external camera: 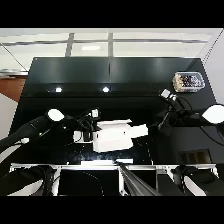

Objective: Fold the box and place the chain.

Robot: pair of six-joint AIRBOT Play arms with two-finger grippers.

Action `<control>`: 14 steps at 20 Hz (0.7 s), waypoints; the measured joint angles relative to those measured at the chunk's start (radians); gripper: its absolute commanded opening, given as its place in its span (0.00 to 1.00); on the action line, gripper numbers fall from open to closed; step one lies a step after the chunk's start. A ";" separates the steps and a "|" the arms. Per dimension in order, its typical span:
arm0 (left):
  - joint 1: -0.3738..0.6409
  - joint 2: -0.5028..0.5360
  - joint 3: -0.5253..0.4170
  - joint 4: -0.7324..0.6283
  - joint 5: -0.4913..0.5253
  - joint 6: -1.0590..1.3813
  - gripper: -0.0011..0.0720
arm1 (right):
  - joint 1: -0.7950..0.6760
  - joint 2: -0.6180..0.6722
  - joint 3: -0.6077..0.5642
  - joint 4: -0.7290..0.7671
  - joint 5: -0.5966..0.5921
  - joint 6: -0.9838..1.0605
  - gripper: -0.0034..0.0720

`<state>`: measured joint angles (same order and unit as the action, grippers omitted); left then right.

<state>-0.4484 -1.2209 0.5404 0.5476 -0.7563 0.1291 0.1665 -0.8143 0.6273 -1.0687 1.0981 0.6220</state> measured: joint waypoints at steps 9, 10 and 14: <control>-0.001 -0.013 0.000 0.059 0.005 0.005 0.06 | 0.184 0.000 -0.051 -0.002 -0.090 -0.009 0.96; -0.001 -0.013 0.000 0.072 -0.005 0.005 0.06 | 0.204 0.000 -0.062 -0.002 -0.103 -0.010 0.96; -0.001 -0.013 0.000 0.100 -0.031 0.009 0.06 | 0.291 0.000 -0.119 -0.005 -0.150 -0.064 0.96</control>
<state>-0.4496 -1.2343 0.5407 0.6476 -0.7876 0.1383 0.4580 -0.8146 0.5079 -1.0737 0.9482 0.5583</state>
